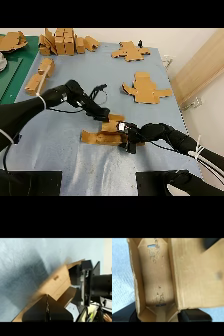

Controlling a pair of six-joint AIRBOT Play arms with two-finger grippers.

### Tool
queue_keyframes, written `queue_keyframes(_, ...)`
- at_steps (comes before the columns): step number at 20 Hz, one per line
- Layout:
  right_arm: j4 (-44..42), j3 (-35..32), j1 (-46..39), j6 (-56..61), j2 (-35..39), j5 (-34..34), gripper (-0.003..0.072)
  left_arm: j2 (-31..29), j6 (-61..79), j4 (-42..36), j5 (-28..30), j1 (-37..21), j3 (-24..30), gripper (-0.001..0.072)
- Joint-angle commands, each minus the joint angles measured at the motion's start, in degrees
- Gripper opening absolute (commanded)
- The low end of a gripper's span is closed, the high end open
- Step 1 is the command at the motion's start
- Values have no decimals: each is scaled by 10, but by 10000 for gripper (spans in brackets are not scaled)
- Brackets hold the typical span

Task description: Fold the box.

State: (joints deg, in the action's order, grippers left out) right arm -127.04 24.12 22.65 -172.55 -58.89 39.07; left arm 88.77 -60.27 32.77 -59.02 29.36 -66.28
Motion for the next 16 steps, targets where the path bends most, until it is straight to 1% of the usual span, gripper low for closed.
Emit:
queue_keyframes(1, 0, 0, 0, 0, 0, 0, 496, -56, 148, -6, -73, -71, -2, 10)
queue_keyframes(2, 0, 0, 0, 0, 0, 0, 496, -72, 210, -2, -105, -92, -2, 9)
queue_keyframes(3, 0, 0, 0, 0, 0, 0, 496, -82, 241, 16, -125, -107, -2, 9)
queue_keyframes(4, 0, 0, 0, 0, 0, 0, 496, -89, 263, 56, -133, -113, -2, 9)
queue_keyframes(6, 0, 0, 0, 0, 0, 0, 496, -92, 284, 160, -136, -99, 0, 9)
queue_keyframes(8, 0, 0, 0, 0, 0, 0, 496, -94, 289, 247, -135, -57, 8, 7)
queue_keyframes(10, 0, 0, 0, 0, 0, 0, 496, -107, 291, 284, -114, -2, 31, 7)
queue_keyframes(12, 2, 0, 0, 0, 0, 0, 496, -143, 297, 290, -66, 49, 68, 6)
queue_keyframes(14, 2, 0, 0, 0, 0, 0, 496, -195, 262, 290, -19, 70, 116, 6)
queue_keyframes(16, 2, 0, 0, 0, 0, 0, 496, -253, 232, 289, -7, 67, 169, 8)
